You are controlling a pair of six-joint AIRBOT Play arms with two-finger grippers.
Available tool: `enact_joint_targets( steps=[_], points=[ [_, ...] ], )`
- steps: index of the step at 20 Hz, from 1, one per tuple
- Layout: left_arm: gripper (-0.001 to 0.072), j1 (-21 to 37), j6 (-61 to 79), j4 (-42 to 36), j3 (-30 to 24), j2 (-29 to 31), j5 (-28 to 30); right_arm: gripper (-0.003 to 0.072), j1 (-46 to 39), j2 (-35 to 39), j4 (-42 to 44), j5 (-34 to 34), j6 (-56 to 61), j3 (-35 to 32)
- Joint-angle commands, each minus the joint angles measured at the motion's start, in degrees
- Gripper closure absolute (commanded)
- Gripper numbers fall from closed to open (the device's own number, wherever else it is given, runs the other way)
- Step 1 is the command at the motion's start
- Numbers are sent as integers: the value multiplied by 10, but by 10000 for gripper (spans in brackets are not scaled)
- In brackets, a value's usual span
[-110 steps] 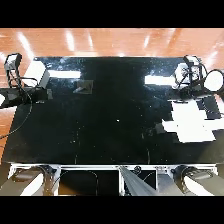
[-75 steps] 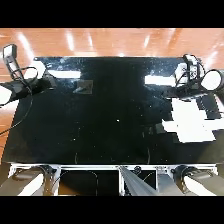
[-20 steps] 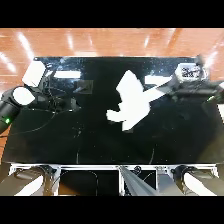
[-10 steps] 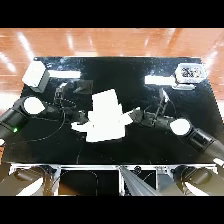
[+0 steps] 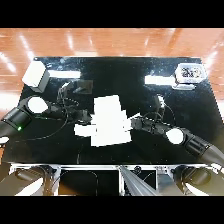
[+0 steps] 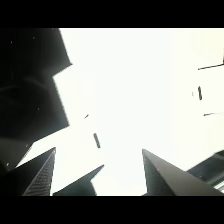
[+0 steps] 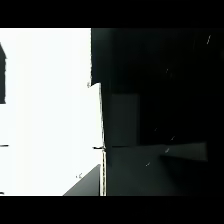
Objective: Fold the box and place the chain.
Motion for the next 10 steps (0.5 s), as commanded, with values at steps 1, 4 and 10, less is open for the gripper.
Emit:
enact_joint_targets(
  steps=[1, 4, 10],
  points=[
    [100, 5, 15, -12, 0, -10, 27, 648, 2, 0, -76, -20, -10, -1],
    [100, 5, 43, -44, 1, -38, 47, 647, 28, 5, -86, -26, -28, -3],
    [100, 47, 174, -151, 12, -115, 84, 647, 51, 6, -101, -51, -28, -10]
  ],
)
